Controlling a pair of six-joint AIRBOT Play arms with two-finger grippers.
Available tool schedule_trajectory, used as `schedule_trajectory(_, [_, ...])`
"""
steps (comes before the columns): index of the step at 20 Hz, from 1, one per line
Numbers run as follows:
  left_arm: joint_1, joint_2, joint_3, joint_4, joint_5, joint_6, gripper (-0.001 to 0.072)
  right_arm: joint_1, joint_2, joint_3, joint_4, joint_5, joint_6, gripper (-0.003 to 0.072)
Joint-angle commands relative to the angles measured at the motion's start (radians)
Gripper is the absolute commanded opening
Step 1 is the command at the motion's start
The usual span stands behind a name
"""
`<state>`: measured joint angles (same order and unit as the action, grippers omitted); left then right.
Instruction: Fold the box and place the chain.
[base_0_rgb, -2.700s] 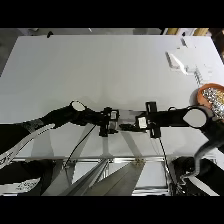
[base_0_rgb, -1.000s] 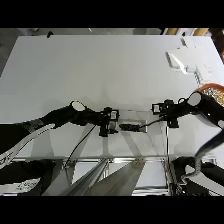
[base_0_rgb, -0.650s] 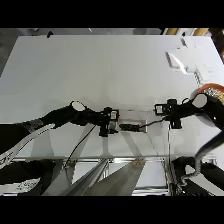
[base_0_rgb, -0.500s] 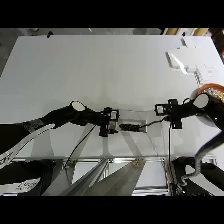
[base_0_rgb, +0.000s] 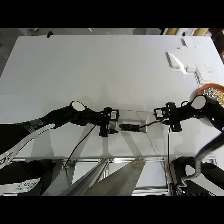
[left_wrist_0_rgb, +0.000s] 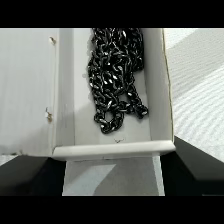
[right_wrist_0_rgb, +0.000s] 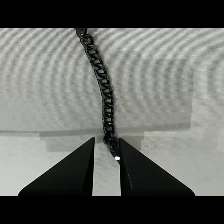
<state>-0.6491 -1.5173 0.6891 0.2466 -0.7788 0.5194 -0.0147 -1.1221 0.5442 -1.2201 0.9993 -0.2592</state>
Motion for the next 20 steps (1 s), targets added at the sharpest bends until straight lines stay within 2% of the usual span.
schedule_trajectory(1, [-0.001, 0.0, 0.0, 0.0, 0.0, 0.0, 0.0321, 0.001, -0.01, -0.002, 0.001, -0.024, -0.005, 0.0182])
schedule_trajectory(9, [-0.001, 0.0, 0.0, 0.0, 0.0, 0.0, 0.0321, 0.001, -0.04, -0.002, 0.001, -0.022, -0.003, 0.0154])
schedule_trajectory(11, [-0.001, 0.0, 0.0, 0.0, 0.0, 0.0, 0.0321, 0.001, -0.042, -0.002, 0.0, -0.013, 0.0, 0.0027])
schedule_trajectory(13, [-0.001, 0.0, 0.0, 0.0, 0.0, 0.0, 0.0321, 0.001, -0.026, -0.002, -0.004, -0.008, 0.031, 0.002])
schedule_trajectory(16, [-0.001, 0.0, 0.0, 0.0, 0.0, 0.0, 0.0321, 0.001, 0.087, -0.002, 0.006, 0.037, 0.056, 0.002])
schedule_trajectory(20, [-0.001, 0.0, 0.0, 0.0, 0.0, 0.0, 0.0321, 0.038, 0.315, -0.002, 0.172, 0.144, 0.103, 0.002])
